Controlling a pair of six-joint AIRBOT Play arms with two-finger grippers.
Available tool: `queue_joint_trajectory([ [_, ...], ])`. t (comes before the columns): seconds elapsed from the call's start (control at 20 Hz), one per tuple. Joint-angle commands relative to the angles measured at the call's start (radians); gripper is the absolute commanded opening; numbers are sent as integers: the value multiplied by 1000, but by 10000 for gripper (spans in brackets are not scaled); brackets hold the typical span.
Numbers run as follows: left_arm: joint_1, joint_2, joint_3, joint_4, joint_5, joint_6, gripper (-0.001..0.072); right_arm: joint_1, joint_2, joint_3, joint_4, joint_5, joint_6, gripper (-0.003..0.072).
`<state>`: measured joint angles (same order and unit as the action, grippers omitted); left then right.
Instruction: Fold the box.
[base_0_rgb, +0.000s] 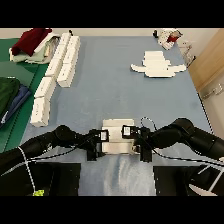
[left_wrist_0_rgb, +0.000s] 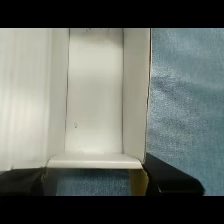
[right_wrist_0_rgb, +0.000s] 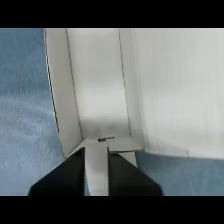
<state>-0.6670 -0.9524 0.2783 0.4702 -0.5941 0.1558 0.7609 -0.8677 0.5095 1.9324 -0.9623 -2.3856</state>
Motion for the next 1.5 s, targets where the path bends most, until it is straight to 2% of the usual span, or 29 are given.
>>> queue_joint_trajectory([
  [0.0,0,0,0,1,0,2,472,-1,61,6,-245,-137,373,17],
  [0.2,0,0,0,1,0,1,472,-46,154,7,-562,-246,846,7],
  [0.35,0,0,0,1,0,1,472,-177,181,14,-623,-328,1140,5],
  [0.5,0,0,0,1,0,2,472,-409,153,14,-432,-328,1206,5],
  [0.65,0,0,0,1,0,2,472,-645,68,-3,-139,-315,1062,5],
  [0.8,0,0,0,1,0,1,472,-782,-14,-51,98,-302,896,4],
  [0.95,0,0,0,1,0,2,472,-840,-59,-84,185,-303,842,4],
  [1.2,0,0,0,1,0,2,472,-842,-78,-161,354,-290,765,4],
  [1.45,0,0,0,1,0,1,472,-840,-78,-224,413,-275,713,4],
])
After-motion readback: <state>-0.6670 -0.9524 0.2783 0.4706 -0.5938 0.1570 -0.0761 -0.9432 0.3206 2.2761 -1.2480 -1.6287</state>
